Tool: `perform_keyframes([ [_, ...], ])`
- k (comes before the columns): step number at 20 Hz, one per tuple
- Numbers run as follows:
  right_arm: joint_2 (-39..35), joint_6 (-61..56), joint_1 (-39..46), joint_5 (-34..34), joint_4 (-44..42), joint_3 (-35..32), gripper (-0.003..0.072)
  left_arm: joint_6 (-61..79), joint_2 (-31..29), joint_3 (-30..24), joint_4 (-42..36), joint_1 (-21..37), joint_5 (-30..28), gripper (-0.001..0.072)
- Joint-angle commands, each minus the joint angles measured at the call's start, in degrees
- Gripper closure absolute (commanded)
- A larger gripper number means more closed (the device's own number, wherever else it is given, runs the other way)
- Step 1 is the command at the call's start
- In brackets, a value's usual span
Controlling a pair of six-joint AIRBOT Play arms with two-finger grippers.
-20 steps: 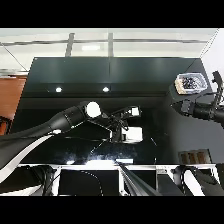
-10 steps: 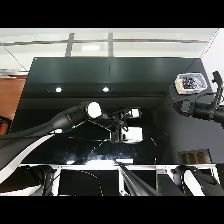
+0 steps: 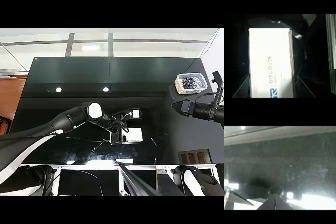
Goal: Fold the box and place the chain.
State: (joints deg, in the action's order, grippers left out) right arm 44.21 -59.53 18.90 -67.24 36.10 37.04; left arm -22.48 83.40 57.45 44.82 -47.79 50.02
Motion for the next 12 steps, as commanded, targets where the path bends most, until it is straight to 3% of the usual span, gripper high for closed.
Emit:
perform_keyframes([
  [1,0.0,0.0,0.0,0.0,0.0,0.0,0.0678,-0.1,0.8,0.0,1.5,-1.4,-0.2,0.0006],
  [7,0.0,0.0,0.0,0.0,0.0,0.0,0.0679,-0.3,2.5,0.0,2.4,-3.4,-0.7,0.0007],
  [12,0.0,0.0,0.0,0.0,0.2,0.0,0.0678,-8.1,3.3,0.0,15.0,-6.6,-6.2,0.0007],
])
